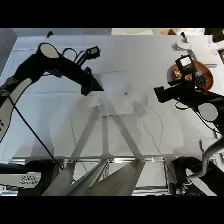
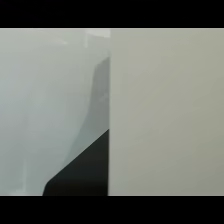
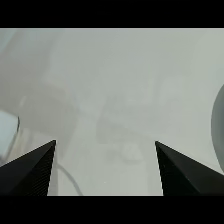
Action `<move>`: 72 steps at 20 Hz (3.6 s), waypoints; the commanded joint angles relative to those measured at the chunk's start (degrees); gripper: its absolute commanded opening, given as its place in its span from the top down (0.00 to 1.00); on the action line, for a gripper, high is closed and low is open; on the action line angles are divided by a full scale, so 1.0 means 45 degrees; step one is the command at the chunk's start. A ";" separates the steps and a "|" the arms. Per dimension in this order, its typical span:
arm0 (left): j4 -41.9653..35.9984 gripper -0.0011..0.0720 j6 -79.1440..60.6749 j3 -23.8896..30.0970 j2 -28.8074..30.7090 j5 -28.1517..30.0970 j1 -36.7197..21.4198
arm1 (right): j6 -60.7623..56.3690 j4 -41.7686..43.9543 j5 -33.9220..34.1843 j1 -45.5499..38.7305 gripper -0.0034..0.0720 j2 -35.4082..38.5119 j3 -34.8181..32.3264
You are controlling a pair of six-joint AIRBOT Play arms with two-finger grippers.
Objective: Fold the box and place the chain.
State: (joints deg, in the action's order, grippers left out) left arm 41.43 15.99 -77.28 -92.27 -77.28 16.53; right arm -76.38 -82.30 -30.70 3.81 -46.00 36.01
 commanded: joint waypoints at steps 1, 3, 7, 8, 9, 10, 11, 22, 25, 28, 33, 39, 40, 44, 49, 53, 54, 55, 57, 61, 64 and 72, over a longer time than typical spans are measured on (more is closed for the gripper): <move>0.0641 0.98 -0.1005 0.0306 -0.1093 0.0233 0.0481 | -0.0029 -0.0194 0.0083 0.0005 0.05 0.0049 0.0015; 0.1156 0.98 -0.1418 0.0306 -0.1588 0.0554 0.0792 | -0.0029 -0.0316 0.0083 0.0005 0.05 0.0049 0.0015; 0.0495 0.99 -0.2419 0.0306 -0.1729 0.1627 0.1025 | -0.0029 -0.0340 0.0083 0.0010 0.05 0.0049 0.0015; 0.0044 0.99 -0.2715 0.0306 -0.1729 0.1846 0.1025 | -0.0029 -0.0335 0.0083 0.0010 0.05 0.0049 0.0015; -0.0457 0.99 -0.2997 0.0306 -0.1729 0.2050 0.1025 | -0.0029 -0.0335 0.0083 0.0010 0.05 0.0044 0.0015; -0.0772 0.99 -0.3254 0.0306 -0.1729 0.2234 0.1025 | -0.0029 -0.0335 0.0083 0.0010 0.05 0.0049 0.0015; -0.0899 0.99 -0.3585 0.0306 -0.1729 0.2404 0.1030 | -0.0029 -0.0335 0.0083 0.0010 0.05 0.0049 0.0015; -0.0350 0.99 -0.3827 0.0325 -0.2506 0.3196 0.1030 | -0.0034 -0.0330 0.0087 0.0010 0.05 0.0044 0.0015; -0.0355 0.99 -0.3832 0.0325 -0.2812 0.3133 0.1030 | -0.0034 -0.0330 0.0087 0.0010 0.05 0.0044 0.0015; -0.0335 0.98 -0.3832 0.0325 -0.2812 0.3133 0.1025 | -0.0034 -0.0330 0.0087 0.0010 0.05 0.0044 0.0015; -0.0345 0.97 -0.3832 0.0325 -0.2812 0.3128 0.1030 | -0.0039 -0.0262 0.0253 0.0010 0.05 0.0049 0.0015; -0.0345 0.97 -0.3827 0.0325 -0.2812 0.3128 0.1030 | 0.2142 0.1472 -0.0034 0.0010 0.05 0.0675 0.0015; -0.0345 0.97 -0.3832 0.0325 -0.2812 0.3128 0.1030 | 0.2807 0.1831 -0.0238 0.0010 0.05 0.0869 0.0015; -0.0345 0.97 -0.3832 0.0325 -0.2812 0.3128 0.1030 | 0.6795 0.3410 -0.2030 0.0199 0.05 0.1438 0.0015; -0.0345 0.97 -0.3832 0.0325 -0.2812 0.3128 0.1030 | 1.1293 0.3439 -0.2424 0.1681 0.10 0.1501 0.0010; -0.0345 0.97 -0.3832 0.0325 -0.2812 0.3133 0.1030 | 1.3449 0.4114 -0.3079 0.1768 0.10 0.1370 -0.0078; -0.0350 0.97 -0.3832 0.0325 -0.2812 0.3128 0.1030 | 1.4047 0.4478 -0.3070 0.1768 0.09 0.1307 -0.0219; -0.0345 0.97 -0.3832 0.0325 -0.2812 0.3128 0.1030 | 1.4683 0.5285 -0.3065 0.1724 0.03 0.1151 -0.0413; -0.0345 0.97 -0.3832 0.0325 -0.2812 0.3128 0.1030 | 1.6378 0.7854 -0.3113 0.1107 0.03 0.0636 -0.0855; -0.0350 0.97 -0.3832 0.0325 -0.2812 0.3128 0.1030 | 2.1546 1.1351 -0.4677 -0.0772 0.03 -0.1234 -0.0996; -0.0345 0.97 -0.3832 0.0325 -0.2812 0.3128 0.1030 | 2.2916 1.1492 -0.4838 -0.0957 0.03 -0.2608 -0.1039; -0.0350 0.97 -0.3832 0.0325 -0.2812 0.3128 0.1030 | 2.5961 1.2682 -0.2594 -0.1617 0.03 -0.3784 -0.2744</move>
State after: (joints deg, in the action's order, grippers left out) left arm 39.86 -1.23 -75.83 -104.88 -63.20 21.12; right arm 35.24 -27.73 -45.69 -2.57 -61.84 25.61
